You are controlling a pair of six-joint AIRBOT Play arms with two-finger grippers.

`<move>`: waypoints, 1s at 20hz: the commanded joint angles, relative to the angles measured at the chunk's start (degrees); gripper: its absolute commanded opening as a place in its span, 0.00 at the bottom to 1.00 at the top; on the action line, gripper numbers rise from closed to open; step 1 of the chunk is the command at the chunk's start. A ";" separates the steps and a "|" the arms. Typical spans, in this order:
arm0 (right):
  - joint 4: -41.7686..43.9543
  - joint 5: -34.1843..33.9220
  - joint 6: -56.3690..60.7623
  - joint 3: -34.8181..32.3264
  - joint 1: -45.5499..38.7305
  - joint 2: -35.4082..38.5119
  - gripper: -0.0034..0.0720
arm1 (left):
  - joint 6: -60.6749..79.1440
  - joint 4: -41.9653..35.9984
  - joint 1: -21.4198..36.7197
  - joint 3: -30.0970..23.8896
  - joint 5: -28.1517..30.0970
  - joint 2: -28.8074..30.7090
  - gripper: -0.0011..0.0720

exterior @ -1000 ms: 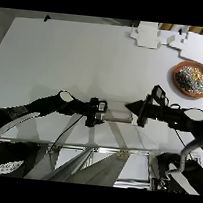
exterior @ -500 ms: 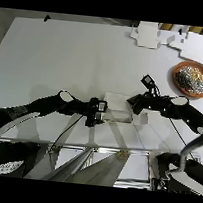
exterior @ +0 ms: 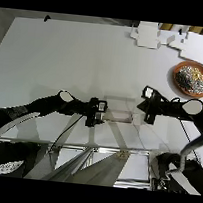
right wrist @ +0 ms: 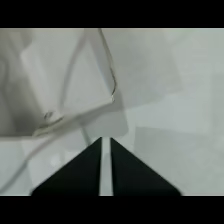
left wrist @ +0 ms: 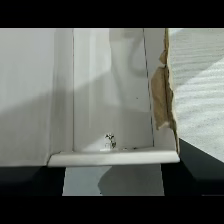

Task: Fold the box and place the chain.

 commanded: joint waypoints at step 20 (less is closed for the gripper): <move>17.14 0.55 -14.73 -3.76 3.65 -11.21 0.31 | 0.00 0.00 0.02 -0.02 0.02 0.02 0.48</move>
